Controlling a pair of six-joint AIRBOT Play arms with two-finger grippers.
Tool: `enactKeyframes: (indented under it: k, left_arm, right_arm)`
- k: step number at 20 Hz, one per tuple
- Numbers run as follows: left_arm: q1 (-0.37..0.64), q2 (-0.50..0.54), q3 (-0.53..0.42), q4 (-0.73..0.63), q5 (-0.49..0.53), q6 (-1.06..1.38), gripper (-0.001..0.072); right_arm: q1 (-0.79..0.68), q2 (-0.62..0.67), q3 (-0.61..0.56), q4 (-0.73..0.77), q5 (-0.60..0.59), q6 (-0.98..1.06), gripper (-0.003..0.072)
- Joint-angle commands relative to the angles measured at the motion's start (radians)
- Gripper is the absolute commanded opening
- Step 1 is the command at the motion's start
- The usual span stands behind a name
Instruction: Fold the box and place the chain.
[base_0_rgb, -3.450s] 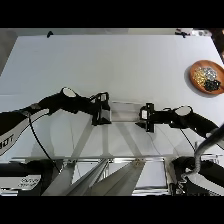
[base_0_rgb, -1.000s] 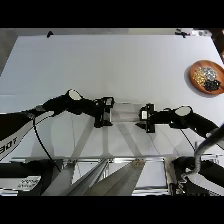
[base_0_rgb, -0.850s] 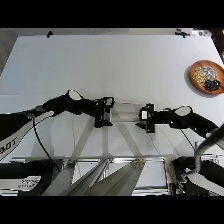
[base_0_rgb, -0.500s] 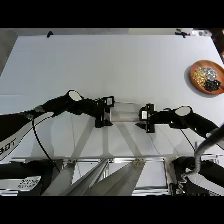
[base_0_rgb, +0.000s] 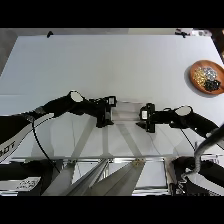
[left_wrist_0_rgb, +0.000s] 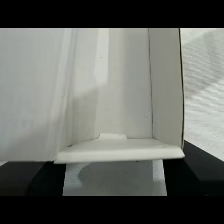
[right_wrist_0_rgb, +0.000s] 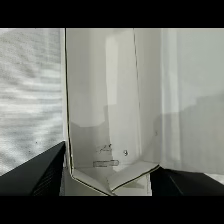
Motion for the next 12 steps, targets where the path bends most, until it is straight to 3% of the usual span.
enactKeyframes:
  k: [1,4,6,12]
  left_arm:
    - [-0.003,0.000,0.001,0.022,0.009,-0.006,0.0312]
    - [-0.003,0.000,0.001,0.022,0.010,-0.006,0.0308]
    - [-0.003,0.001,0.001,0.022,0.010,-0.006,0.0202]
    - [0.000,0.001,0.001,0.021,0.010,-0.005,0.0212]
  right_arm:
    - [0.001,0.000,0.000,-0.001,0.003,-0.002,0.0463]
    - [0.001,0.000,0.000,-0.001,0.003,-0.002,0.0463]
    - [0.001,0.000,0.000,-0.001,0.003,-0.002,0.0463]
    - [0.001,0.000,0.000,-0.001,0.003,-0.002,0.0463]
